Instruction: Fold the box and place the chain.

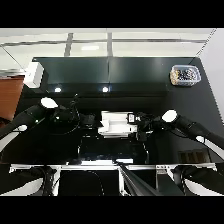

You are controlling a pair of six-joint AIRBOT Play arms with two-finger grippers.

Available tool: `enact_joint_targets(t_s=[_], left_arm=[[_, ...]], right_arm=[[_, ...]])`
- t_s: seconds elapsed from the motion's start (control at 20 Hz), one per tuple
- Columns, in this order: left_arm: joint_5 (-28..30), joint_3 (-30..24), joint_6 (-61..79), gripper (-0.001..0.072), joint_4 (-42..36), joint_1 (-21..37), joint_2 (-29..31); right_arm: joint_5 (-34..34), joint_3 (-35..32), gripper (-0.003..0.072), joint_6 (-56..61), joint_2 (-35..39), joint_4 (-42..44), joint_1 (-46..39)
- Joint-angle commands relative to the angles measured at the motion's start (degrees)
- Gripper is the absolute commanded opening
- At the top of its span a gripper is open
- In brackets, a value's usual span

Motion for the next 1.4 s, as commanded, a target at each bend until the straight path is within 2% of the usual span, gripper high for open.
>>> enact_joint_targets(t_s=[0.0, 0.2, 0.4, 0.65, 0.85, 1.15, 1.35], left_arm=[[-0.4, 2.4, -0.9, 0.0559, 0.0, -3.6, 0.0], [0.6, 4.8, -10.5, 0.0559, 1.4, -5.4, -0.3], [1.7, 6.7, -19.1, 0.0558, 8.4, -8.5, -0.3], [7.6, 7.0, -26.5, 0.0557, 13.1, -13.8, -0.7], [11.5, 7.0, -35.9, 0.0557, 22.4, -17.5, -0.9], [11.6, 7.8, -43.1, 0.0557, 30.3, -17.8, -1.1], [10.2, 11.1, -47.9, 0.0557, 36.9, -19.8, -3.1]], right_arm=[[0.0, 0.0, 0.0489, 0.0, 0.0, 0.0, 0.1], [0.0, 0.0, 0.0489, 0.0, 0.0, 0.0, 0.1], [0.0, 0.0, 0.0489, 0.0, 0.0, 0.0, 0.1], [0.0, 0.0, 0.0489, 0.0, 0.0, 0.0, 0.1], [0.0, 0.0, 0.0489, 0.0, 0.0, 0.0, 0.1], [0.0, 0.0, 0.0489, 0.0, 0.0, 0.0, 0.1], [0.0, 0.0, 0.0489, 0.0, 0.0, 0.0, 0.1]])
